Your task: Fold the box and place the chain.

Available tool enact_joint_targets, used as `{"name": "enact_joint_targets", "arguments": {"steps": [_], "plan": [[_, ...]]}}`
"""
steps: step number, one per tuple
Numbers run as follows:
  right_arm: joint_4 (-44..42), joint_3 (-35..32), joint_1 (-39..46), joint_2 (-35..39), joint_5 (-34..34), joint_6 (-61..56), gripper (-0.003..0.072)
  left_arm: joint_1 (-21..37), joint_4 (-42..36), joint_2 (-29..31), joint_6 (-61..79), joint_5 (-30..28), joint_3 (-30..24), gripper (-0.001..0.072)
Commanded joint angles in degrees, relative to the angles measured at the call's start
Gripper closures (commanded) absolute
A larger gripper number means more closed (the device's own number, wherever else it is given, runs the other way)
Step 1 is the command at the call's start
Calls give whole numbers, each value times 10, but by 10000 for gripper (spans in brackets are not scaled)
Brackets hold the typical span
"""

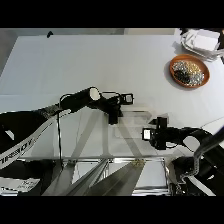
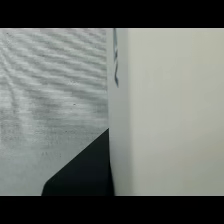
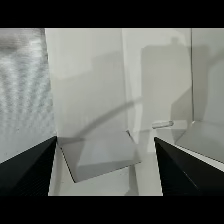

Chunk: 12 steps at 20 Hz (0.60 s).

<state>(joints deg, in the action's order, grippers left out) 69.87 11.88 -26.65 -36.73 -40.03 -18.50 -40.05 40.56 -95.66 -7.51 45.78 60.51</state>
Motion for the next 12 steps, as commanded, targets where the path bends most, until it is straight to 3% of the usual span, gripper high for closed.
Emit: {"name": "enact_joint_targets", "arguments": {"steps": [1,8,12], "plan": [[0,-1,-2,0,19,-8,38,0,0,0,0,1,0,698],[5,-1,-2,1,21,-7,69,0,0,0,0,1,0,698],[9,2,-1,32,58,-1,69,0,0,0,0,1,0,698]]}}
